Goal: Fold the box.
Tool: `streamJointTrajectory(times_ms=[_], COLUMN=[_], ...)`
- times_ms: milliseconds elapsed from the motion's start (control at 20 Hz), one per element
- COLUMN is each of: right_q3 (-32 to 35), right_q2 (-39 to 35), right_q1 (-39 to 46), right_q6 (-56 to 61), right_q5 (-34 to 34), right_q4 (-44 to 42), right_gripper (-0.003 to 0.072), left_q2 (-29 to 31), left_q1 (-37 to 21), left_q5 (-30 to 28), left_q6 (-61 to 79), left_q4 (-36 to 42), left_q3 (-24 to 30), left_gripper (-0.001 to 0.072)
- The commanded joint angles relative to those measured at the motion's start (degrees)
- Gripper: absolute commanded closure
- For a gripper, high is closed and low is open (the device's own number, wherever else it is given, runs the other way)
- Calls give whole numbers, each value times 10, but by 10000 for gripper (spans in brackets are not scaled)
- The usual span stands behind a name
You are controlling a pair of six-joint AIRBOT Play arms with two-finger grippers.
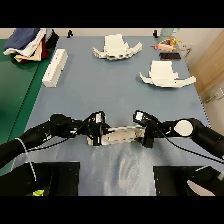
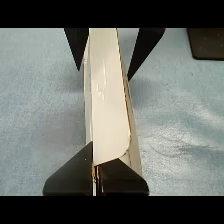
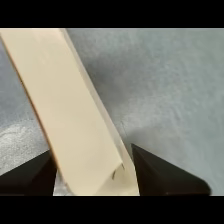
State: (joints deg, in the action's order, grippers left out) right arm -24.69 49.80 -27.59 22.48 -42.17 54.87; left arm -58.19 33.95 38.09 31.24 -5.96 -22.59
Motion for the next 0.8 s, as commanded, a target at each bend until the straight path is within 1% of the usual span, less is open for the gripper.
streamJointTrajectory(times_ms=[0, 200, 350, 450, 600, 750], right_q3=[-1, 0, 0, 0, 0, 0], right_q2=[52, 67, 67, 67, 67, 65], right_q1=[47, 47, 47, 47, 47, 47], right_q6=[-160, -155, -123, -115, -115, -113], right_q5=[-50, -89, -112, -120, -110, -113], right_q4=[-131, -136, -136, -136, -132, -104], right_gripper=[-34, -34, -34, -34, -34, -33], left_q2=[0, 0, 0, 0, 0, 0], left_q1=[0, 0, 0, 0, 0, 0], left_q5=[0, 0, 0, 0, 0, 0], left_q6=[0, 0, 0, 0, 0, 0], left_q4=[0, 0, 0, 0, 0, 0], left_q3=[0, 0, 0, 0, 0, 0], left_gripper=[695, 695, 695, 694, 695, 695])
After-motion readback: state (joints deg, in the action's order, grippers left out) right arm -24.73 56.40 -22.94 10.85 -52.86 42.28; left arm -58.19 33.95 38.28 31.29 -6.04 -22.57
